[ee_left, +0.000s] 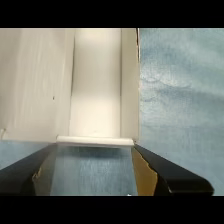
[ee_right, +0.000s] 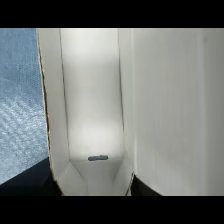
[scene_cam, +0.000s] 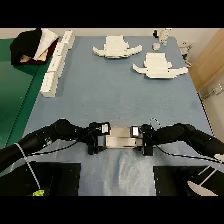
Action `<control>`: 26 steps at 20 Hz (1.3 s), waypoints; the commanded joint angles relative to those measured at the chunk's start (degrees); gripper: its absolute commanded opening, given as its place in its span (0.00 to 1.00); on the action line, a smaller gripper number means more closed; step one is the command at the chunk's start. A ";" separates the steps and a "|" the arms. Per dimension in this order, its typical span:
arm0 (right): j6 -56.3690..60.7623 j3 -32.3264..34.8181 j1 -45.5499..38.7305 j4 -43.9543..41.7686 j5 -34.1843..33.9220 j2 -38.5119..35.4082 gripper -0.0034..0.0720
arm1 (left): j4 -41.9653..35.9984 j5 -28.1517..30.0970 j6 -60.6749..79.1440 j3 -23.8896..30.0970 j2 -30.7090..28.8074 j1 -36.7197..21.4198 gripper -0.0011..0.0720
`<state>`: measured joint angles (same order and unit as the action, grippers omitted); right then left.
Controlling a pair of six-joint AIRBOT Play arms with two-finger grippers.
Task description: Fold the box.
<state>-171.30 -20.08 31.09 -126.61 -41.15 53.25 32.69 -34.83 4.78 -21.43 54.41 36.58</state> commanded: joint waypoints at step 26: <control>0.02 0.02 0.04 0.15 0.02 -0.02 0.64 | -5.49 4.70 4.85 -0.83 8.02 3.78 0.64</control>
<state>-171.28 -20.08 31.09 -126.43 -41.15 53.25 27.33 -30.37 9.72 -22.22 62.41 40.36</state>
